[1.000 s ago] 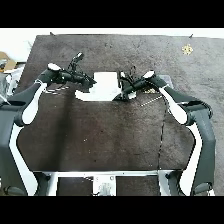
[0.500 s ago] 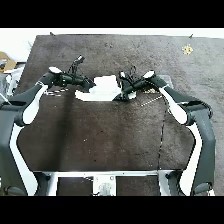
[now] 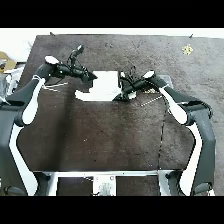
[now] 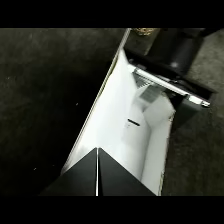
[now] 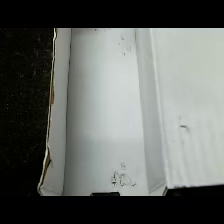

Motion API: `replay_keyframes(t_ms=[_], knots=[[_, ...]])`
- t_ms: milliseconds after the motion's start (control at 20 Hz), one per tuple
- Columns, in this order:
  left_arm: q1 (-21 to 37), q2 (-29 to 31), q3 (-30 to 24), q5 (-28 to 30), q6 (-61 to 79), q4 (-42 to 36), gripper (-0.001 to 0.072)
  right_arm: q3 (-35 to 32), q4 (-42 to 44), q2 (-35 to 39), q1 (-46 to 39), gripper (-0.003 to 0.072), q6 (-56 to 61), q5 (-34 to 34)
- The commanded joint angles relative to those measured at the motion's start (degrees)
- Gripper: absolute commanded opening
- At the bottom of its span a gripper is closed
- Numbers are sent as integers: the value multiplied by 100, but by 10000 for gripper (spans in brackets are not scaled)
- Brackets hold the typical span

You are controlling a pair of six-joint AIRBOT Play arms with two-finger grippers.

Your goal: Fold the box and place the chain.

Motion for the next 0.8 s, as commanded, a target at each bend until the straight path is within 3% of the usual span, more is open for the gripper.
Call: replay_keyframes(t_ms=[0,200,350,400,450,650,750], knots=[[125,4,673,-800,0,306,10,2,4,0,4,437,4,-2],[468,219,636,-1320,483,686,9,2,4,-2,2,437,4,2],[455,313,367,-1438,831,1488,34,2,4,0,4,437,4,2],[382,313,251,-1375,933,1744,377,2,7,0,2,437,4,0],[297,313,94,-1189,994,1915,624,2,4,0,4,437,4,0],[-122,293,-184,-614,1154,3178,621,2,4,0,4,437,4,0],[-245,289,-181,-442,1163,3375,621,2,4,0,2,437,4,0]])
